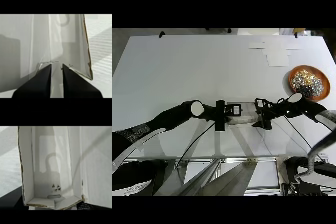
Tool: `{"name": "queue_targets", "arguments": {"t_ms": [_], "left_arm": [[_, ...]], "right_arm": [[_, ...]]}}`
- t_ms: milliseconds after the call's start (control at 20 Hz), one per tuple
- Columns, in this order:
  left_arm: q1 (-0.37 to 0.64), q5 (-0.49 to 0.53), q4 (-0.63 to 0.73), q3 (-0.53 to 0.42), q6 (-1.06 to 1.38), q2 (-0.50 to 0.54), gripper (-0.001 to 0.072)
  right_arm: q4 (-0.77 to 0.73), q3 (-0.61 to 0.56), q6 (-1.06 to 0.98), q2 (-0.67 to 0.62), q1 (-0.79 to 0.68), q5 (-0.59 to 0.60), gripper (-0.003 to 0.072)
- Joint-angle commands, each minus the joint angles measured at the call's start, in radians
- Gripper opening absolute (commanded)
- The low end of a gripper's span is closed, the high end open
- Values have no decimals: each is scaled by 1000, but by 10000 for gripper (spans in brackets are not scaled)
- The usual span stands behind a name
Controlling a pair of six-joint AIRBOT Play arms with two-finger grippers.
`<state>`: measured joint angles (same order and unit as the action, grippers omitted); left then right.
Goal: Fold the box and place the chain.
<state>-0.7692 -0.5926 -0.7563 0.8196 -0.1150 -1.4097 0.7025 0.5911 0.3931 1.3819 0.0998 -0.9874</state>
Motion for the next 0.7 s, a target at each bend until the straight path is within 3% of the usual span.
{"name": "queue_targets", "arguments": {"t_ms": [0, 50, 150, 300, 350, 450, 500, 650], "left_arm": [[11, -69, 7, 10, 3, -17, 176], [9, -89, 8, 10, 3, -27, 212], [8, -104, 8, 10, 3, -35, 375], [8, -104, 16, 10, 3, -35, 418], [8, -104, 16, 10, 3, -35, 467], [8, -105, 16, 10, 1, -32, 475], [9, -105, 15, 10, -10, -26, 462], [24, -140, -35, 10, -127, 28, 138]], "right_arm": [[0, 0, 0, 0, 1, 0, 298], [0, 0, 0, 0, 1, 0, 298], [0, 0, 0, 0, 1, 0, 298], [0, 0, 0, 0, 1, 0, 298], [0, 0, 0, 0, 1, 0, 298], [0, 0, 0, 0, 1, 0, 298], [0, 0, 0, 0, 1, 0, 298], [0, 0, 0, 0, 1, 0, 298]]}}
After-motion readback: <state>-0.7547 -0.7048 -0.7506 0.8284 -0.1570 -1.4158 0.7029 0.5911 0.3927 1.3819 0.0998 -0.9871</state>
